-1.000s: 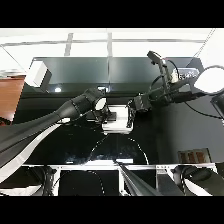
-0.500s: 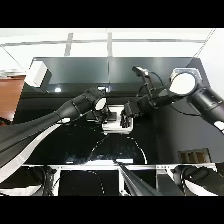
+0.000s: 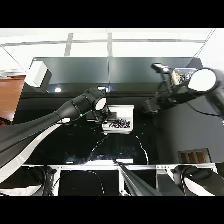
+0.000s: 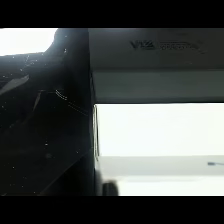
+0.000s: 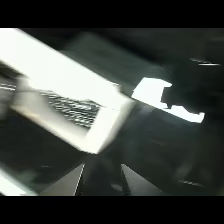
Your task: Fold the box and place the chain.
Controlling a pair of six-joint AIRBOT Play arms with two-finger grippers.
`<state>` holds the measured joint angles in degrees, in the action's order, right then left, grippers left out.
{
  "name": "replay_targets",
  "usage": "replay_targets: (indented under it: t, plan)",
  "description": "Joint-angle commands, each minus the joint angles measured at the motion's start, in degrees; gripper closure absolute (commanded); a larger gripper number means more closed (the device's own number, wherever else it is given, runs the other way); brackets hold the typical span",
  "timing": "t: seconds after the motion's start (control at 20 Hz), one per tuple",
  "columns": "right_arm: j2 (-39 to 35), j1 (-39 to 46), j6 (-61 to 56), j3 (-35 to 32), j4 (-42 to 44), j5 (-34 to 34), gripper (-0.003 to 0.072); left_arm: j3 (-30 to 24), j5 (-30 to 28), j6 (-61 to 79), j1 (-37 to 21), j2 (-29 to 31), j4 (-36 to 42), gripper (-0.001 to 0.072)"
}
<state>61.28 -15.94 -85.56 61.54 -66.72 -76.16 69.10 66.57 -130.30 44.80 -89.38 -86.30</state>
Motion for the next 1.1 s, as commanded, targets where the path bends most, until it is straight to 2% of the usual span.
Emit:
replay_targets:
  t: [0.0,0.1,0.2,0.25,0.3,0.35,0.5,0.6,0.7,0.8,0.85,0.9,0.95,1.0,1.05]
  plan:
    - [-5.3,4.7,-1.6,0.0,-11.2,-4.4,0.0404,0.0,0.2,0.0,0.0,0.0,0.0,0.0684]
    - [-6.6,4.8,-1.6,0.0,-11.1,-4.6,0.0404,0.0,0.6,4.2,0.2,0.0,0.0,0.0683]
    - [-6.6,4.8,-1.6,0.0,-11.1,-5.9,0.0404,1.1,1.9,2.6,0.4,0.1,-0.5,0.0666]
    - [-6.6,4.8,-1.5,0.0,-11.2,-6.4,0.0404,2.1,2.4,2.3,0.5,0.3,-0.6,0.0483]
    - [-6.6,4.8,-1.5,0.0,-11.2,-6.6,0.0404,3.2,2.7,2.0,0.6,0.9,-1.3,0.0266]
    - [-6.6,4.8,-1.5,0.0,-11.2,-6.5,0.0404,4.0,2.7,1.9,0.9,2.0,-2.7,0.0224]
    - [-6.6,4.8,-1.5,0.0,-11.3,-5.7,0.0404,3.7,4.6,5.4,1.8,8.9,-9.1,0.0224]
    - [-6.6,4.8,-1.5,-0.1,-11.4,-5.2,0.0404,-0.7,5.3,6.8,1.9,15.8,-14.9,0.0224]
    - [-6.6,4.8,-1.5,-0.3,-11.3,-4.1,0.0404,-9.3,4.7,5.6,-0.7,24.2,-19.9,0.0224]
    - [-6.6,4.8,-1.5,-1.0,-11.3,-2.4,0.0404,-20.5,-0.8,4.2,-7.8,33.1,-19.5,0.0224]
    - [-6.6,4.8,-1.7,-1.7,-11.3,-1.3,0.0404,-26.1,-5.5,5.2,-12.9,37.2,-14.1,0.0224]
    - [-6.6,4.8,-1.7,-2.6,-11.3,-0.4,0.0404,-31.0,-10.6,11.3,-17.9,40.1,-5.2,0.0224]
    - [-6.6,4.8,-1.7,-3.5,-11.2,0.3,0.0404,-35.4,-14.4,27.1,-23.2,41.7,9.6,0.0224]
    - [-6.6,4.8,-1.9,-4.5,-11.1,0.6,0.0404,-38.4,-14.3,46.9,-27.3,41.8,24.9,0.0224]
    - [-6.6,4.8,-2.1,-5.3,-11.1,0.6,0.0404,-40.8,-11.5,68.7,-30.1,41.4,38.0,0.0222]
